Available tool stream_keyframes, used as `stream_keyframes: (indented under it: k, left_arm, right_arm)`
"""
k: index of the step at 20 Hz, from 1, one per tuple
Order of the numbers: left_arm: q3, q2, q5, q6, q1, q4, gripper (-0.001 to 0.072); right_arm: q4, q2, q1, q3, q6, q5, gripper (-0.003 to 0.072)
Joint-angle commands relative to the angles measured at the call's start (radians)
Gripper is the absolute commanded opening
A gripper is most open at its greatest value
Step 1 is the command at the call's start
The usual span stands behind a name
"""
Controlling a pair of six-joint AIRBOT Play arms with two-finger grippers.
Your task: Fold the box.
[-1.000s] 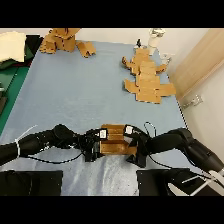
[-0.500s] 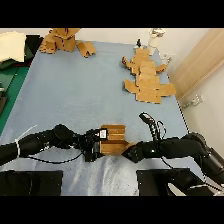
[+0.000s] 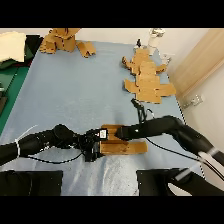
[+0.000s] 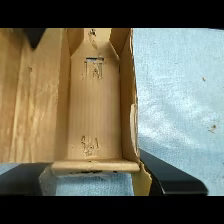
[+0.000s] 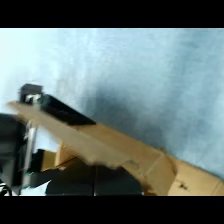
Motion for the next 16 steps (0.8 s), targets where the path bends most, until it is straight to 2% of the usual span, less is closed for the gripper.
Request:
stream_keyframes:
  k: [1,4,9,13,16]
  left_arm:
    - [0.001,0.0,0.0,0.0,0.0,0.0,0.0606]
    - [0.001,0.0,0.0,0.0,0.0,0.0,0.0606]
    - [0.001,0.0,0.0,0.0,0.001,0.0,0.0607]
    - [0.001,0.0,0.001,0.0,0.001,0.0,0.0606]
    - [0.001,0.0,0.0,0.0,0.001,0.0,0.0607]
  right_arm:
    - [0.002,-0.215,0.0,0.033,-0.101,0.021,0.0002]
    - [0.0,-0.277,0.0,0.033,-0.157,0.026,0.0001]
    - [-0.011,-0.253,0.0,0.034,-0.19,0.035,0.0001]
    - [-0.154,-0.128,-0.001,0.04,-0.186,0.059,0.0001]
    - [-0.309,0.033,-0.001,0.044,-0.13,0.036,0.0001]
